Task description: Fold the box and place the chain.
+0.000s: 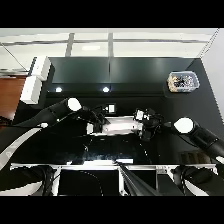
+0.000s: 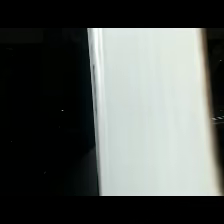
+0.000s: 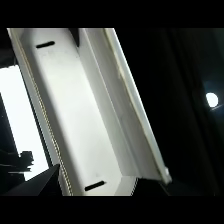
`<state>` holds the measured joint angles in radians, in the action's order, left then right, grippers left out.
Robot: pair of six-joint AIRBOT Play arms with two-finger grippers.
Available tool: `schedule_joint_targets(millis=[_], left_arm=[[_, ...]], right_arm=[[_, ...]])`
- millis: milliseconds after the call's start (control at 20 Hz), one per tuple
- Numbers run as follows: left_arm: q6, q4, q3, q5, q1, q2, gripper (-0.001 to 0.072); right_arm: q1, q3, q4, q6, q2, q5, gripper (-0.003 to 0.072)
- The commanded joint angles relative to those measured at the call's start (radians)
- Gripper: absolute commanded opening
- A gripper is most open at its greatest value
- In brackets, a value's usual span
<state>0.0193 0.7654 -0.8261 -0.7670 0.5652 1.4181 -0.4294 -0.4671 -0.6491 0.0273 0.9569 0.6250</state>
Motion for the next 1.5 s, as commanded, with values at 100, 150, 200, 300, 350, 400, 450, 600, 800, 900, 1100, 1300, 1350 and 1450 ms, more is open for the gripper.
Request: schedule_joint_targets(millis=[100,150,200,300,350,400,450,600,800,900,1100,1300,1350,1450], left_arm=[[0.0,0.0,0.0,0.0,0.0,0.0,0.0028],[0.0,0.0,0.0,0.0,0.0,0.0,0.0028],[0.0,0.0,0.0,0.0,0.0,0.0,0.0028],[0.0,0.0,0.0,0.0,0.0,0.0,0.0028],[0.0,0.0,0.0,0.0,0.0,0.0,0.0028],[0.0,0.0,0.0,0.001,0.0,0.0,0.0028],[0.0,0.0,0.0,0.0,0.0,0.0,0.0028],[0.0,0.0,0.0,0.0,0.0,0.0,0.0028],[0.0,0.0,0.0,0.0,0.0,0.0,0.0028],[0.0,0.0,0.0,0.0,0.0,0.0,0.0028],[0.0,0.0,0.0,0.001,0.0,0.0,0.0028],[0.0,0.0,0.0,0.0,0.0,0.0,0.0028],[0.0,0.0,0.0,0.0,0.0,0.0,0.0028],[0.0,0.0,0.0,0.0,0.0,0.0,0.0028]], right_arm=[[0.008,-0.002,0.1,-0.141,0.024,0.049,0.0622],[0.009,-0.001,0.099,-0.141,0.031,0.056,0.0622],[0.009,-0.001,0.098,-0.141,0.042,0.065,0.0622],[0.01,-0.001,0.098,-0.161,0.076,0.064,0.0622],[0.014,-0.001,0.099,-0.176,0.097,0.064,0.0622],[0.021,-0.001,0.098,-0.186,0.119,0.067,0.0622],[0.033,-0.001,0.1,-0.198,0.138,0.072,0.0622],[0.085,-0.001,0.103,-0.253,0.181,0.116,0.0622],[0.095,-0.001,0.179,-0.323,0.222,0.139,0.0622],[0.095,-0.002,0.18,-0.328,0.229,0.133,0.0622],[0.095,-0.002,0.178,-0.328,0.229,0.131,0.0621],[0.059,-0.002,0.09,-0.273,0.233,0.11,0.0621],[0.053,-0.002,0.064,-0.251,0.235,0.104,0.0622],[0.053,-0.002,0.065,-0.236,0.235,0.089,0.0622]])
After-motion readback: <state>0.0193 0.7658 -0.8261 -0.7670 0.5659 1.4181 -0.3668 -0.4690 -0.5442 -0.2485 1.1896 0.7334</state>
